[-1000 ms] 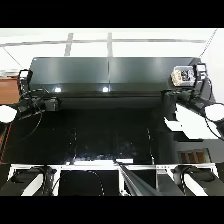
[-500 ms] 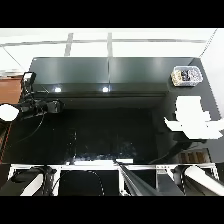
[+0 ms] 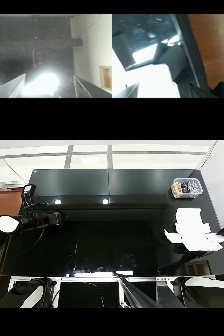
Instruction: Fold the box and place the chain.
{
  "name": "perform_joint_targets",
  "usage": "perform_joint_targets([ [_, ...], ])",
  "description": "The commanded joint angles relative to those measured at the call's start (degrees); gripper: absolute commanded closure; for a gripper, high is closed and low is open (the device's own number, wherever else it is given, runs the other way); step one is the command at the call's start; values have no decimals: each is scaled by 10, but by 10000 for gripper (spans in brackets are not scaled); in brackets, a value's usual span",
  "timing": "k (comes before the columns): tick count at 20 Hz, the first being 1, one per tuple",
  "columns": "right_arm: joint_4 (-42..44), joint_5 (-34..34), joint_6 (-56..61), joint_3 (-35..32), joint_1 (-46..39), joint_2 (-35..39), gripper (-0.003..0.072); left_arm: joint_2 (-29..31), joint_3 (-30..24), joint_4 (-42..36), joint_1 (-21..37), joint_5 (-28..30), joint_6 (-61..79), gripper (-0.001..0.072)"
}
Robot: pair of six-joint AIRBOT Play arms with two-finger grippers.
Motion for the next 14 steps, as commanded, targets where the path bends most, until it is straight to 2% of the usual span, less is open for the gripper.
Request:
perform_joint_targets([
  [1, 6, 19, -37, 20, 18, -21, -31, 0, 0, -25, 0, -10, 0, 5],
  [3, 14, 27, -36, 28, 27, -21, 376, 0, 0, -23, 0, -17, 0, 5],
  [4, 15, 35, -36, 30, 34, -17, 516, 0, 0, -23, 0, -17, 0, 5],
  [6, 16, 55, -36, 30, 51, -3, 674, 0, 0, -23, 0, -17, 0, 5],
  [10, 87, 58, -21, 10, 109, 51, 674, 0, 0, -24, 0, -18, 0, 5],
  [14, 200, 58, 24, -57, 204, 125, 674, -1, 0, -25, 0, -17, 0, 5],
])
